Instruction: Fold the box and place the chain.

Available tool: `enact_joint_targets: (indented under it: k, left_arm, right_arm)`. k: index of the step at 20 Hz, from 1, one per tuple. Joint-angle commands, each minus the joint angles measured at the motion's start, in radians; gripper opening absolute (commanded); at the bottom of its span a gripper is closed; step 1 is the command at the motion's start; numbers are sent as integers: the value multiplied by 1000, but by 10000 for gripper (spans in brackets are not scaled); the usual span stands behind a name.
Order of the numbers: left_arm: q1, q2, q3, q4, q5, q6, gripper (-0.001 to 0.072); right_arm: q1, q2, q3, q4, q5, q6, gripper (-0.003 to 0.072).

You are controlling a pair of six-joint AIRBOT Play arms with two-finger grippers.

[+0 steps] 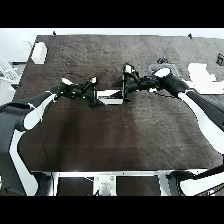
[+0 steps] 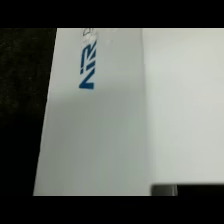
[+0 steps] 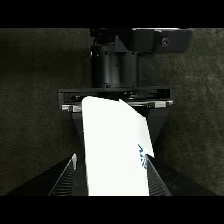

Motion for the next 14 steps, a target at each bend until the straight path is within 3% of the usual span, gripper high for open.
enact_joint_targets:
  k: [1, 14]
  left_arm:
    - [0, 0, 0, 0, 0, 0, 407]
    - [0, 0, 0, 0, 0, 0, 407]
  right_arm:
    - [-6, -2, 2, 21, -14, -17, 503]
    - [-5, -145, 2, 20, -50, -24, 494]
